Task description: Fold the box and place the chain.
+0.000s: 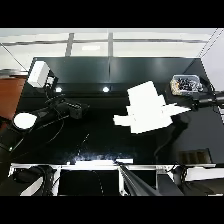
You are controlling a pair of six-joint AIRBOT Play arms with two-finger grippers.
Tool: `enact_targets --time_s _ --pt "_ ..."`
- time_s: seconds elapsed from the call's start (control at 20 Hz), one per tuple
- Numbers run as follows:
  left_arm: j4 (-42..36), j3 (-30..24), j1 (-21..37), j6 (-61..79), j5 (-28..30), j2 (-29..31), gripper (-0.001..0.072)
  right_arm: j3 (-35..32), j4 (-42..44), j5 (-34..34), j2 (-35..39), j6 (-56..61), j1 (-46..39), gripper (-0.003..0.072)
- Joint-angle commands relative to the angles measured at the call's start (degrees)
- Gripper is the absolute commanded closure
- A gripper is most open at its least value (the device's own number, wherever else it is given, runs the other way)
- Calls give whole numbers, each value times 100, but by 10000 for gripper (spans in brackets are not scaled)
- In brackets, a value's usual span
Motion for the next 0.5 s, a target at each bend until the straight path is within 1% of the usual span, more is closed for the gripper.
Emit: enact_targets --time_s 0.0,0.15,0.25,0.35,0.45 --pt "0 -2 0 0 -146 -2 9 -787 413 -1043 1165 328 975 662" --pt "2 -2 7 0 -157 -2 9 -1716 787 -2107 2229 570 2037 662" --pt "-2 -2 59 -26 -212 -2 9 -2223 866 -2846 2765 750 2820 662" --pt "-31 -2 201 -87 -442 -2 9 -2575 776 -3530 3211 745 3661 662" --pt "-42 -2 463 -245 -796 -2 9 -2726 435 -4026 3495 752 4341 662"
